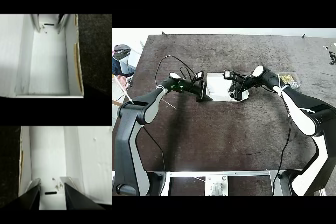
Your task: Fold the box and place the chain.
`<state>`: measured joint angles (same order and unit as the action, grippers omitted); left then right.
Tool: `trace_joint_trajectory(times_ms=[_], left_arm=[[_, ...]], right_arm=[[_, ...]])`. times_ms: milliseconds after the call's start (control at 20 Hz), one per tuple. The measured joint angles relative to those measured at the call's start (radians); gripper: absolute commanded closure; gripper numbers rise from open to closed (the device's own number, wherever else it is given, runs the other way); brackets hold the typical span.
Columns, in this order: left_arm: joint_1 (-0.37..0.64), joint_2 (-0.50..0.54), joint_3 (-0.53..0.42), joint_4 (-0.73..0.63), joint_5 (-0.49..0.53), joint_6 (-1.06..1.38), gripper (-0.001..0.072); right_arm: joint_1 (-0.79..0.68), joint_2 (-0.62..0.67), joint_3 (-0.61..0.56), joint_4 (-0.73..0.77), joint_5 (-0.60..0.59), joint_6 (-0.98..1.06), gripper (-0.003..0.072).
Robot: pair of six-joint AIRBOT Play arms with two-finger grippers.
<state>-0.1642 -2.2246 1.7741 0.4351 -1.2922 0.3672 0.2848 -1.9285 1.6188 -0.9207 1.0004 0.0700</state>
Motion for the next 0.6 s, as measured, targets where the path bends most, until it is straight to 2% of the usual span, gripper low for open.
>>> trace_joint_trajectory(times_ms=[350, 400, 450, 500, 600], left_arm=[[0.000, 0.000, 0.000, 0.000, 0.000, -0.001, 0.0255], [0.000, 0.000, 0.000, -0.001, 0.000, -0.001, 0.0254], [0.000, 0.000, 0.000, -0.001, 0.000, -0.001, 0.0255], [0.000, 0.000, 0.000, -0.001, 0.000, 0.000, 0.0255], [0.000, 0.000, 0.000, -0.001, 0.001, 0.000, 0.0255]], right_arm=[[0.004, -0.018, 0.000, 0.025, -0.018, 0.000, 0.0339], [0.004, -0.019, 0.000, 0.025, -0.019, 0.000, 0.0288], [0.004, -0.020, 0.000, 0.026, -0.019, 0.000, 0.0159], [0.004, -0.020, 0.000, 0.026, -0.018, 0.000, 0.0096], [0.004, -0.020, 0.000, 0.026, -0.018, 0.000, 0.0097]])
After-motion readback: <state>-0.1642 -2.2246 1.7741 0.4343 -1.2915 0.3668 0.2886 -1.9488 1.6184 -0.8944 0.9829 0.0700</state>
